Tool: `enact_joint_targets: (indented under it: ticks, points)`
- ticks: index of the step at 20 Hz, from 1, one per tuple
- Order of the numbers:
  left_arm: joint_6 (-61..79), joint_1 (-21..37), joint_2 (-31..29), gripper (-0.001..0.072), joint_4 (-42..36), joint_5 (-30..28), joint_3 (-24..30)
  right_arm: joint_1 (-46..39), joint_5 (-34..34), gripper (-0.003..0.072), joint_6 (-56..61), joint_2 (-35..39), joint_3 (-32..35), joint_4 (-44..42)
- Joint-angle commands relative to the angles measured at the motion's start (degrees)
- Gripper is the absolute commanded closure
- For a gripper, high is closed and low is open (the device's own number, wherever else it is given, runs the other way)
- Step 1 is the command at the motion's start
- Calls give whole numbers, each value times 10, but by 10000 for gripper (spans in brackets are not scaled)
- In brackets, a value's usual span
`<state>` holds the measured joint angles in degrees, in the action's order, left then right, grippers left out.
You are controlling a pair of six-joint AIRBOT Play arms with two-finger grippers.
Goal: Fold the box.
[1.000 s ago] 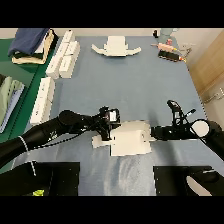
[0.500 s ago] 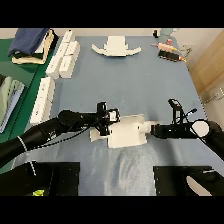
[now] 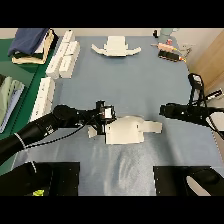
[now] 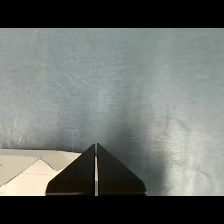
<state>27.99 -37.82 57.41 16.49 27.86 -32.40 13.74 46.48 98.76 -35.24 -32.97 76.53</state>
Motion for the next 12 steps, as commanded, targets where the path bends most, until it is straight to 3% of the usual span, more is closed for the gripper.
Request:
enact_joint_targets:
  ticks: [1,8,12]
  points:
    - [32,-16,0,701,0,15,-2,0,-1,670,26,10,-17,34]
    - [27,-56,0,700,-64,-24,60,1,0,670,34,10,-17,32]
    - [20,-55,25,698,-65,-43,66,1,0,670,34,10,-17,27]
